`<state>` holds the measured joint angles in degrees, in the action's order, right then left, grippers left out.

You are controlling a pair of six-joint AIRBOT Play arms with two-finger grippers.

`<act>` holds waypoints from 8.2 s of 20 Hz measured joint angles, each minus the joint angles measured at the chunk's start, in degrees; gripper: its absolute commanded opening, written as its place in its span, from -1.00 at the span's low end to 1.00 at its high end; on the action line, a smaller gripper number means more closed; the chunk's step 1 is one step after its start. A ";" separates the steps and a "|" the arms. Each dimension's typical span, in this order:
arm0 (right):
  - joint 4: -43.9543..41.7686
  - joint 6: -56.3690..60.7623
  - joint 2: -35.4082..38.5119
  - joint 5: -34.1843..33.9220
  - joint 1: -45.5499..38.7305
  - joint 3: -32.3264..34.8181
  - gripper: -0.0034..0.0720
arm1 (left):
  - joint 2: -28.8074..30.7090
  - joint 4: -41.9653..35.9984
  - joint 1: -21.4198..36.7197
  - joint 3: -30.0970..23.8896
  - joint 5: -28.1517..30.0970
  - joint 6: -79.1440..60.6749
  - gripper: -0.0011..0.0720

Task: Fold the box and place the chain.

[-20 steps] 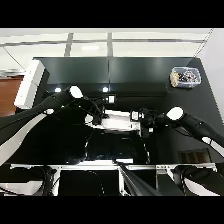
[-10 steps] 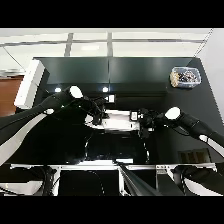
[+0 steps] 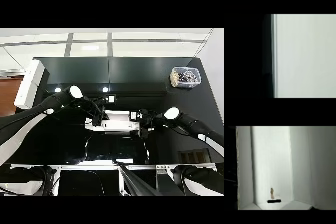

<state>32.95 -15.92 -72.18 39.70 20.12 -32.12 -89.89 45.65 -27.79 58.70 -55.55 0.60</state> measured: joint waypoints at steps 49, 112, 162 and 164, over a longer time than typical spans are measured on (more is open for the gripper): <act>-0.04 0.52 -1.14 0.46 -0.17 -0.11 0.37 | 0.00 0.37 0.04 0.00 -0.35 0.74 -0.21; 0.20 1.36 -1.16 0.98 -0.17 -0.09 -0.89 | 23.12 -11.10 14.82 -24.65 3.67 4.15 0.95; 0.28 1.42 -1.14 1.57 -0.17 -0.11 -0.89 | 13.81 -15.80 -3.87 -21.38 15.41 -0.59 -0.75; 0.20 1.57 -1.14 1.53 -0.17 -0.11 -0.89 | 13.73 -15.39 -4.00 -21.22 14.47 -0.11 -0.65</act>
<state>33.15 -14.35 -73.32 41.23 19.94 -32.23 -76.16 30.26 -31.79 37.47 -41.08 0.49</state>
